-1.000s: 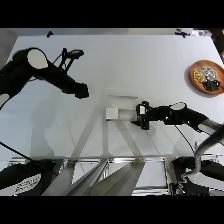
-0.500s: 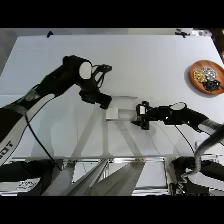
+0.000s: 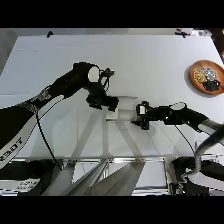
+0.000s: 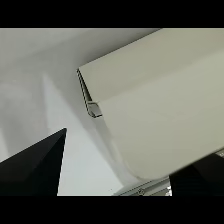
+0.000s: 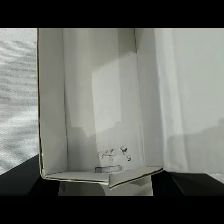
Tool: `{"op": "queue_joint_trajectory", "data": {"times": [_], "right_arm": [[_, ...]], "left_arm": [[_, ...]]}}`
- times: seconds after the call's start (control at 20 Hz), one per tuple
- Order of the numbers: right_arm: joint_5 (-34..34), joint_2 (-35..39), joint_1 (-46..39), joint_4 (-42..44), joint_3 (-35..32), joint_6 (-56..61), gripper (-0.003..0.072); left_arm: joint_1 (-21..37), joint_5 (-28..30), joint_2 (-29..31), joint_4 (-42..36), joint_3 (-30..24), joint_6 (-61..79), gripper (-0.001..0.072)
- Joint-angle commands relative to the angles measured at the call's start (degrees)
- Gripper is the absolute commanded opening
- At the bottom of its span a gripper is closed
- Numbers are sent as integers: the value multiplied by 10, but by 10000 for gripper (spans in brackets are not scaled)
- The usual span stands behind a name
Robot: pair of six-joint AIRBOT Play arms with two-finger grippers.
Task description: Fold the box and place the chain.
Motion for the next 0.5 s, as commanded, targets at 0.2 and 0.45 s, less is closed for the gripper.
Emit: {"op": "queue_joint_trajectory", "data": {"times": [0.2,0.45], "right_arm": [[0,0,0,0,0,0,422],[0,0,0,0,0,0,422]], "left_arm": [[-7,11,-1,46,0,-42,632],[-25,34,-1,46,-3,-46,630]]}}
